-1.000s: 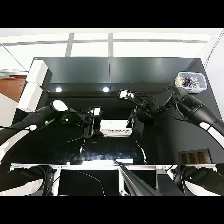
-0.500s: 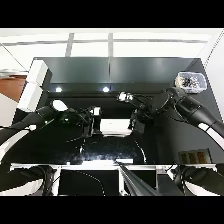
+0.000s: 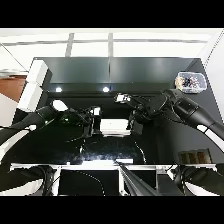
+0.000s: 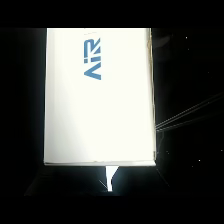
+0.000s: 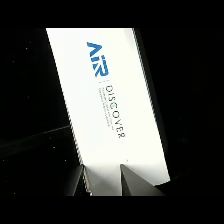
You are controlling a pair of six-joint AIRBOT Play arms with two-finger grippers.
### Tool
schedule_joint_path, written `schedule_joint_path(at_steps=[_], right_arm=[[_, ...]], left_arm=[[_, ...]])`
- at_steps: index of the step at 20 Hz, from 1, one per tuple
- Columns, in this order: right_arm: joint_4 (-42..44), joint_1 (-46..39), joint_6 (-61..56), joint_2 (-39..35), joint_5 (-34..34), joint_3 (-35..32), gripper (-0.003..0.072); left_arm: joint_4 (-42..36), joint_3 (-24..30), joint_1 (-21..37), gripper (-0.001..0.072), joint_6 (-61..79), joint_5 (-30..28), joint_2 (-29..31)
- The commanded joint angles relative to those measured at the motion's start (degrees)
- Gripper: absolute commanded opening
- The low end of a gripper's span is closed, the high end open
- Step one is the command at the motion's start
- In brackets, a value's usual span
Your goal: Fold the box and place the chain.
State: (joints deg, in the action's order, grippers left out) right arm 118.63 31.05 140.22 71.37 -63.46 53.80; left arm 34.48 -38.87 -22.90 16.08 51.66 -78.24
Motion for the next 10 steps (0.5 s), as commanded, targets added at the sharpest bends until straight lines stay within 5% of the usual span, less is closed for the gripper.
schedule_joint_path(at_steps=[1, 10], right_arm=[[-0.3, 0.2, -0.4, 0.0, -0.9, -0.1, 0.0285], [-1.6, 0.0, -3.8, -1.2, -1.6, -0.2, 0.0286]], left_arm=[[0.0, 0.0, 0.0, 0.0486, -0.1, 0.0, 0.0], [0.0, 0.0, 0.0, 0.0486, -0.1, 0.0, 0.0]])
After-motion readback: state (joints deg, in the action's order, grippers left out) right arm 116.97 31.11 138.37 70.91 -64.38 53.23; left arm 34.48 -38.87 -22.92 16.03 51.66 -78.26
